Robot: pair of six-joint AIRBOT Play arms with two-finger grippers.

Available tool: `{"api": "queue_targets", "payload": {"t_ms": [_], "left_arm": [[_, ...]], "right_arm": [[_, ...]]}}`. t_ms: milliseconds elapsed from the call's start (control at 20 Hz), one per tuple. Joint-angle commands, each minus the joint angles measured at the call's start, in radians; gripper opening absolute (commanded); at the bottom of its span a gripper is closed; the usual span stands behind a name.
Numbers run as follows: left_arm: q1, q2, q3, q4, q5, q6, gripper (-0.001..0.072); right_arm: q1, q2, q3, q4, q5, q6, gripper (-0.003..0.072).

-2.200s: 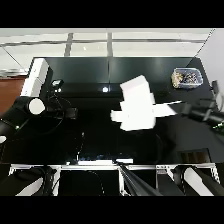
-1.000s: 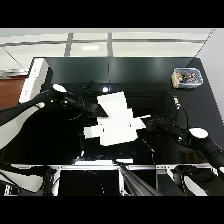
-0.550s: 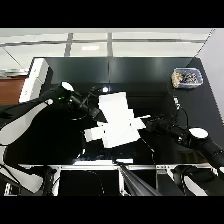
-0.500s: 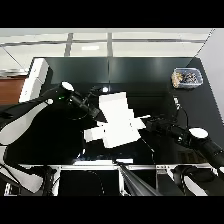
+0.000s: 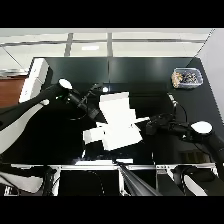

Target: Fold the box and place the chain.

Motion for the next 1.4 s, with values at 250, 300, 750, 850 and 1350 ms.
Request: {"api": "queue_targets", "payload": {"t_ms": [250, 300, 750, 850, 1350], "left_arm": [[-0.069, 0.225, -0.232, 0.072, 0.373, 0.571, 0.0023], [-0.088, 0.226, -0.232, 0.089, 0.406, 0.603, 0.0023], [-0.165, 0.201, -0.231, 0.188, 0.587, 0.774, 0.0026], [-0.166, 0.189, -0.231, 0.189, 0.586, 0.774, 0.0026], [-0.164, 0.14, -0.23, 0.181, 0.603, 0.774, 0.0026]], "right_arm": [[-0.017, 0.001, 0.256, -0.522, 0.004, 0.063, 0.0621], [-0.017, 0.001, 0.256, -0.487, -0.031, 0.064, 0.0621], [0.072, 0.0, 0.167, -0.437, 0.056, -0.107, 0.0622], [0.119, 0.0, 0.123, -0.438, 0.0, -0.129, 0.0622], [0.262, -0.023, 0.056, -0.456, -0.074, -0.277, 0.0621]]}}
